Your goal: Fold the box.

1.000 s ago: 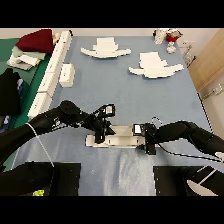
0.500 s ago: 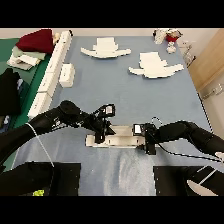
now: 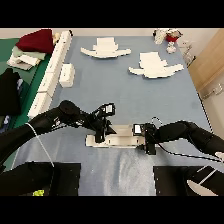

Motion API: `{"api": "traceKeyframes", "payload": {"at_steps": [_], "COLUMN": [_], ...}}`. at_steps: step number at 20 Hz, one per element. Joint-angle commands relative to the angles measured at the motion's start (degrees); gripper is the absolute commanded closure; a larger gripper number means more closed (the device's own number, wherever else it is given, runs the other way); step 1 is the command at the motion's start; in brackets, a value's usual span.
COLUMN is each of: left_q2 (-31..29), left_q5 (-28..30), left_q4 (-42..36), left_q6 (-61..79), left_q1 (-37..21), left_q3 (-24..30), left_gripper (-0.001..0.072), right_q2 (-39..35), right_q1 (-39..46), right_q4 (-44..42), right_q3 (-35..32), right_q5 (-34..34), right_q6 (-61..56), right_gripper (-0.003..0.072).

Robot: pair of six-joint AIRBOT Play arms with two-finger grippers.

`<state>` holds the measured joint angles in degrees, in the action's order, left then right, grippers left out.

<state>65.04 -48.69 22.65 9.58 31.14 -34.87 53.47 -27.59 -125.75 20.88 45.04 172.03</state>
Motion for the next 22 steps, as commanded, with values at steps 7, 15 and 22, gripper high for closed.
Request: {"api": "traceKeyframes", "payload": {"at_steps": [7,15,22], "left_q2": [0.02,0.0,-5.79], "left_q5": [0.7,0.24,-3.06], "left_q4": [-0.79,-0.81,9.86], "left_q6": [-0.02,-0.2,-25.88], "left_q1": [-0.04,-0.04,-5.68], "left_q3": [0.0,0.0,-0.02], "left_gripper": [0.0695,0.0306,0.0102], "right_q2": [-0.04,-0.04,-0.04], "right_q1": [-0.02,-0.02,-0.02], "right_q4": [-0.02,-0.02,-0.02], "right_q3": [0.0,0.0,0.0], "right_q5": [0.0,0.0,0.0], "right_q6": [-0.02,0.0,-0.02], "right_gripper": [0.014,0.014,0.0141]}}
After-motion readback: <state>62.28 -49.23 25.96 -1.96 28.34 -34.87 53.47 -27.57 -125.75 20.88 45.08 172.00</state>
